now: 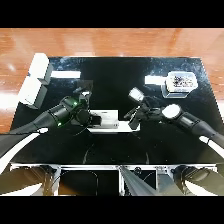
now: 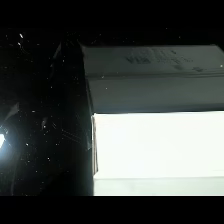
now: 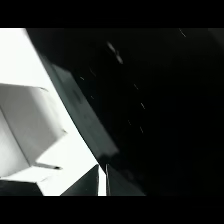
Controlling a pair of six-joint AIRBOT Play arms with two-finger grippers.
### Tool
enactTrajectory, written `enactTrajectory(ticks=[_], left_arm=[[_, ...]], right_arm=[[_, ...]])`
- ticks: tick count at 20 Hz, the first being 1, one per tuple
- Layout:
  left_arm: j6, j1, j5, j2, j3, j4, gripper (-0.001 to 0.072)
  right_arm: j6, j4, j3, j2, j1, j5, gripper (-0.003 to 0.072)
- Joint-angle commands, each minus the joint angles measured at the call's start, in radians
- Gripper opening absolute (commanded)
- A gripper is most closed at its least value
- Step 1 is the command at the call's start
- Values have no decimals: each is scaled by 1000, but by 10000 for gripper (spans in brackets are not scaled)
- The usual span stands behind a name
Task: Fold the box and place the chain.
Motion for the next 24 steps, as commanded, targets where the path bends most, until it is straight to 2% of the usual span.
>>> enactTrajectory(ticks=[1, 2, 6, 8, 11, 13, 16, 19, 24], left_arm=[[0, -1, -7, 0, 0, 1, 23], [0, 0, -8, 0, 0, 1, 22], [1, 0, -10, 0, 0, 6, 22], [0, 0, -10, 0, 0, 9, 22], [0, 0, -8, 0, 0, 8, 22], [0, -1, -7, 0, 0, 8, 22], [0, -1, -11, 0, 0, 8, 22], [0, -1, -10, 0, 0, 8, 22], [0, -2, -10, 0, 0, 5, 22]], right_arm=[[336, -10, 0, 15, -130, 193, 70], [420, -2, 0, 17, -170, 254, 69], [462, 18, 1, 27, -299, 496, 66], [596, -55, 0, 31, -377, 517, 40], [842, -272, -4, 31, -463, 485, 40], [965, -364, -37, 27, -470, 447, 40], [1003, -298, -81, -18, -414, 358, 40], [999, -182, -80, -85, -274, 254, 40], [996, -94, -27, -129, -78, 157, 41]])
